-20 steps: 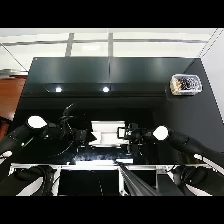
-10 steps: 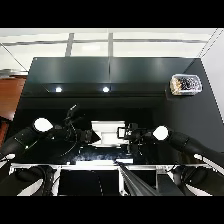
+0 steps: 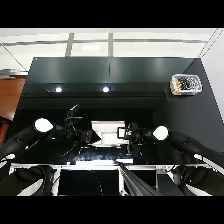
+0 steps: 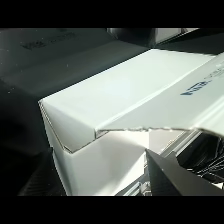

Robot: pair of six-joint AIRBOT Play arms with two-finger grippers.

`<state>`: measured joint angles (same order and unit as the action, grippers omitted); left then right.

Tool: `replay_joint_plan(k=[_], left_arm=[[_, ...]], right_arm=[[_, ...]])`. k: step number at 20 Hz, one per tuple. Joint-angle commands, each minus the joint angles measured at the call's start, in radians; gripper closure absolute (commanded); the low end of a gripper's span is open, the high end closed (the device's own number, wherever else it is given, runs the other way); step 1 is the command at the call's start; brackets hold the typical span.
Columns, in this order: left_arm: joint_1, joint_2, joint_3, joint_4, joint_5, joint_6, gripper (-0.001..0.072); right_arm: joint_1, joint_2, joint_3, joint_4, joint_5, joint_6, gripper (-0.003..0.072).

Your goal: Fold the box and place the chain.

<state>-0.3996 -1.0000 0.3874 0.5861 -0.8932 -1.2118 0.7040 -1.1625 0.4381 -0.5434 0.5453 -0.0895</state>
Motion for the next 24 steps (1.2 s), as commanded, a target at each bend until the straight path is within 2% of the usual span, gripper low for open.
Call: replay_joint_plan(k=[1, 6, 7, 8, 15, 17, 24], left_arm=[[-0.001, 0.002, 0.001, 0.000, -0.002, -0.005, 0.0035], [0.001, 0.023, 0.001, 0.026, 0.000, -0.034, 0.0035], [0.001, 0.030, 0.001, 0.046, 0.000, -0.055, 0.0051], [0.001, 0.036, 0.001, 0.068, 0.000, -0.078, 0.0127], [0.001, 0.039, 0.001, 0.086, -0.001, -0.083, 0.0140], [0.001, 0.039, 0.006, 0.087, 0.001, -0.092, 0.0167], [0.001, 0.039, 0.042, 0.092, 0.010, -0.131, 0.0167]], right_arm=[[0.001, 0.000, 0.001, 0.000, 0.000, 0.000, 0.0296], [0.001, 0.000, 0.001, 0.000, 0.000, 0.000, 0.0296], [0.001, 0.000, 0.001, 0.000, 0.000, 0.000, 0.0296], [0.001, 0.000, 0.001, 0.000, 0.000, 0.000, 0.0296], [0.001, 0.000, 0.001, 0.000, 0.000, 0.000, 0.0296], [0.001, 0.000, 0.001, 0.000, 0.000, 0.000, 0.0296], [0.001, 0.000, 0.001, 0.000, 0.000, 0.000, 0.0296]])
